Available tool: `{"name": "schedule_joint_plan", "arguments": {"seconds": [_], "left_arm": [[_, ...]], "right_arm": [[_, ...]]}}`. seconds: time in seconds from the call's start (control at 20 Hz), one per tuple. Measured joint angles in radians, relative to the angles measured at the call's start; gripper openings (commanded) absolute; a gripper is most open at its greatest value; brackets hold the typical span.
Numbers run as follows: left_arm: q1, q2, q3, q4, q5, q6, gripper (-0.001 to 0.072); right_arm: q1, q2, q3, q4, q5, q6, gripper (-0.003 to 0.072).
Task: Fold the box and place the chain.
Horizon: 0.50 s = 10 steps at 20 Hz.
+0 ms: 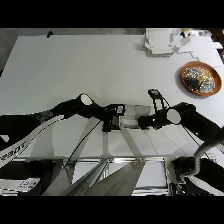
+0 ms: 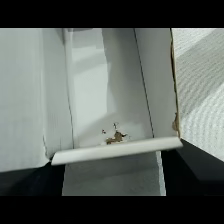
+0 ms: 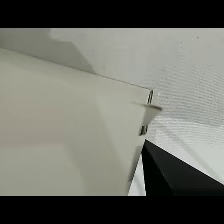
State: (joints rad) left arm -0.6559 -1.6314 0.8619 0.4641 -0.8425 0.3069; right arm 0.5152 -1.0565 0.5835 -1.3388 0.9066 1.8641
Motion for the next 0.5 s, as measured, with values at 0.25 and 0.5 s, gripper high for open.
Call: {"name": "schedule_joint_plan", "arguments": {"seconds": [0.25,0.5], "left_arm": [[0.000,0.000,0.000,0.000,0.000,0.000,0.0088],[0.000,0.000,0.000,0.000,0.000,0.000,0.0088]], "right_arm": [[0.017,-0.043,0.049,-0.064,0.039,0.079,0.0457],[0.022,-0.071,0.066,-0.100,0.058,0.142,0.0412]]}}
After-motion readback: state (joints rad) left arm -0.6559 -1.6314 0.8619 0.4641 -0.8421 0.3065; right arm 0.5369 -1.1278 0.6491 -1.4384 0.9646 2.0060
